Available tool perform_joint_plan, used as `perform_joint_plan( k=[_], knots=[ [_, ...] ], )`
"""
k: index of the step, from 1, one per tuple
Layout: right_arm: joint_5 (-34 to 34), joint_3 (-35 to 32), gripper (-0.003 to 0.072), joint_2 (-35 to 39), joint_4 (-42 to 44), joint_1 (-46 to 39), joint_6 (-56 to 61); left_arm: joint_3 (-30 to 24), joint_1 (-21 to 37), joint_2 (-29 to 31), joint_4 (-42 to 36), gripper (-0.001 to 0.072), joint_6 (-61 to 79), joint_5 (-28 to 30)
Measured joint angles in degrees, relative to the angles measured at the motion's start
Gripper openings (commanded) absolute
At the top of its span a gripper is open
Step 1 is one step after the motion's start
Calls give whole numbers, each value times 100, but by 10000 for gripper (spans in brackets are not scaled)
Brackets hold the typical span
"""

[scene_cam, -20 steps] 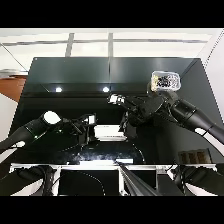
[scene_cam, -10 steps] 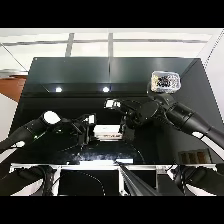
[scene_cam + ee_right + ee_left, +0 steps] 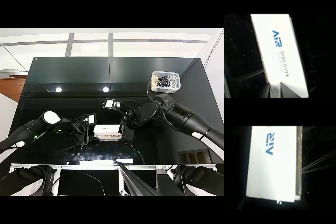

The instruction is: Fold the box and place the chain.

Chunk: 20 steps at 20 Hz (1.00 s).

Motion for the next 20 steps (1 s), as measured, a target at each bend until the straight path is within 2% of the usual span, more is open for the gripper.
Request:
perform_joint_plan(
  k=[3,15,16,17,20],
  knots=[
    [-24,0,154,-4,-59,28,39,0,0,0,0,482,9,2],
    [20,-197,151,-7,-138,46,177,0,0,-2,-4,483,2,4],
    [44,-208,190,-7,-153,46,195,0,0,-2,-4,483,2,4],
    [70,-216,380,-9,-205,46,232,0,0,-2,-2,482,2,2],
    [149,-232,371,-11,-181,46,367,0,0,-2,-2,482,0,0]
  ],
)
